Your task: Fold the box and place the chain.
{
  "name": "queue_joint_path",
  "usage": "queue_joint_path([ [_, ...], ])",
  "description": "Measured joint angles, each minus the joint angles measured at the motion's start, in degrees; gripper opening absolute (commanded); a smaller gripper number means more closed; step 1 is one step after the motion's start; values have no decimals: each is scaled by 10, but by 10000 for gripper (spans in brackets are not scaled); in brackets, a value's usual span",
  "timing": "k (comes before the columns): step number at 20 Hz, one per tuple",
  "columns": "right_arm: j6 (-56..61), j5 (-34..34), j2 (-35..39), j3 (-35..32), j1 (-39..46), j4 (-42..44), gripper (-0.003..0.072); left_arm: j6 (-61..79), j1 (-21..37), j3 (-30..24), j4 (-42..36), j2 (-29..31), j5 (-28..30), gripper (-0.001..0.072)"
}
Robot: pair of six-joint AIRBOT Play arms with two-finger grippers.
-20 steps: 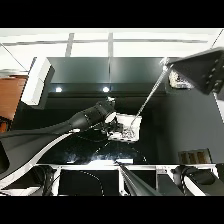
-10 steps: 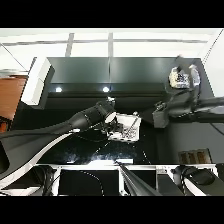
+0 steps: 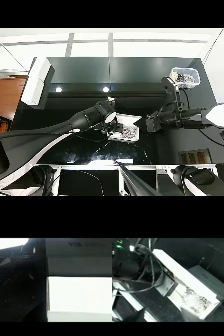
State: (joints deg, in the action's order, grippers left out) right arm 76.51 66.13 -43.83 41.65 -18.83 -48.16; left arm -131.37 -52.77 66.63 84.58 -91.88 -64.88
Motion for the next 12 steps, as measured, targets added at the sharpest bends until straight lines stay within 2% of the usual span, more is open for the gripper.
queue_joint_path([
  [5,1,27,9,27,52,-56,561,-19,0,0,0,3,0,30],
  [12,2,41,21,40,110,-74,561,-71,0,5,0,9,-7,35],
])
